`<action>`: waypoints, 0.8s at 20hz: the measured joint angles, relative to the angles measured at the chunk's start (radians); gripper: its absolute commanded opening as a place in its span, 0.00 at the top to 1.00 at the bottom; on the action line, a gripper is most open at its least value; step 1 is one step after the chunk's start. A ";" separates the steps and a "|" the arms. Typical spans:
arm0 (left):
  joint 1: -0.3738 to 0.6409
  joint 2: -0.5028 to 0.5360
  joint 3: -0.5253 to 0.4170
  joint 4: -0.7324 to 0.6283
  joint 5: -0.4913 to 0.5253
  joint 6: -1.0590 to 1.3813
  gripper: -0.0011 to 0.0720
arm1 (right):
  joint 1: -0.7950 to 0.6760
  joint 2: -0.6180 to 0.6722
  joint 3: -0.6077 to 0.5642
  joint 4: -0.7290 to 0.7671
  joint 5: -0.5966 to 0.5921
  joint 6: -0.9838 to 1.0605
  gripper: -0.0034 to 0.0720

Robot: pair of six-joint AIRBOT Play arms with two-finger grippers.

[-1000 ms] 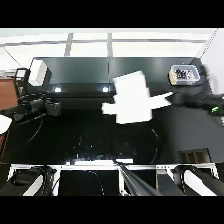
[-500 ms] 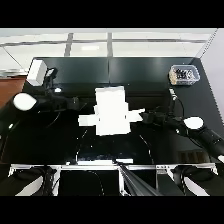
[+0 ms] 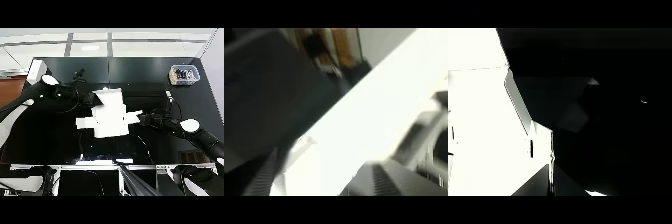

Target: Fold the box and place the chain.

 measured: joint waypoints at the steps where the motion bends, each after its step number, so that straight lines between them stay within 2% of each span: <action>1: -0.009 -0.021 0.011 -0.001 -0.045 0.059 0.26 | 0.000 0.000 0.000 0.000 -0.001 0.000 0.94; 2: -0.019 -0.036 0.021 0.007 -0.080 0.109 0.36 | 0.002 0.000 0.000 0.000 -0.001 0.000 0.94; 3: -0.030 -0.048 0.031 0.027 -0.107 0.151 0.39 | 0.002 0.000 0.000 0.000 0.003 -0.001 0.94; 5: -0.045 -0.062 0.045 0.065 -0.141 0.213 0.51 | 0.002 0.000 0.000 -0.001 0.006 -0.001 0.94; 10: -0.050 -0.075 0.064 0.109 -0.159 0.296 0.53 | 0.002 0.000 0.000 -0.002 0.009 -0.001 0.94; 12: -0.049 -0.077 0.066 0.116 -0.142 0.307 0.69 | 0.002 0.000 0.000 -0.002 0.010 -0.001 0.94; 13: -0.048 -0.077 0.066 0.120 -0.138 0.313 0.70 | 0.002 0.000 0.000 -0.002 0.010 -0.001 0.94; 14: -0.047 -0.077 0.067 0.121 -0.134 0.315 0.77 | 0.002 0.000 0.000 -0.002 0.011 -0.001 0.94; 16: -0.043 -0.077 0.068 0.122 -0.123 0.323 0.81 | 0.002 0.000 0.000 -0.003 0.011 -0.001 0.93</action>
